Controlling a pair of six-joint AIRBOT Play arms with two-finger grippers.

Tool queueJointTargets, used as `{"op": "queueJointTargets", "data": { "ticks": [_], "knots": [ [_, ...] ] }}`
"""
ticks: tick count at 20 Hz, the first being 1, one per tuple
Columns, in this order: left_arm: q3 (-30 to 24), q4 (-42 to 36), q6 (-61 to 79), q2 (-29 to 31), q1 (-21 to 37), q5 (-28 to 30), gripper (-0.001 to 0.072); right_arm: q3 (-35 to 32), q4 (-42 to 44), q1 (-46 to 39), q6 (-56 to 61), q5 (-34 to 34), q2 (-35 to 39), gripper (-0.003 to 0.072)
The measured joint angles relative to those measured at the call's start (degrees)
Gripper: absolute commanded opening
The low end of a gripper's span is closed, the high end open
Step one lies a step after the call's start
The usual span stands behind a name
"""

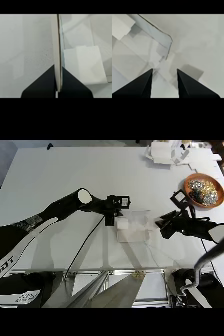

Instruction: Fold the box and place the chain.

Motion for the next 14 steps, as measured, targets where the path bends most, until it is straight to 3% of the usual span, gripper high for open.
{"op": "queueJointTargets", "data": {
  "ticks": [6,11,12,14],
  "knots": [
    [0.0,-0.1,1.5,0.1,0.0,-3.0,0.0006,-0.1,0.5,3.6,-3.2,-6.4,-10.1,0.0339],
    [0.0,-0.1,1.1,0.1,0.0,-1.3,0.0006,0.3,-0.3,4.0,-4.4,-4.4,-9.9,0.0333],
    [0.0,-0.1,0.9,0.1,0.0,-1.0,0.0006,0.3,-0.8,4.1,-4.7,-3.4,-9.2,0.0285],
    [0.0,-0.1,0.7,0.1,0.0,-0.6,0.0006,0.4,-1.1,4.1,-5.7,-1.2,-7.9,0.0258]
  ]
}}
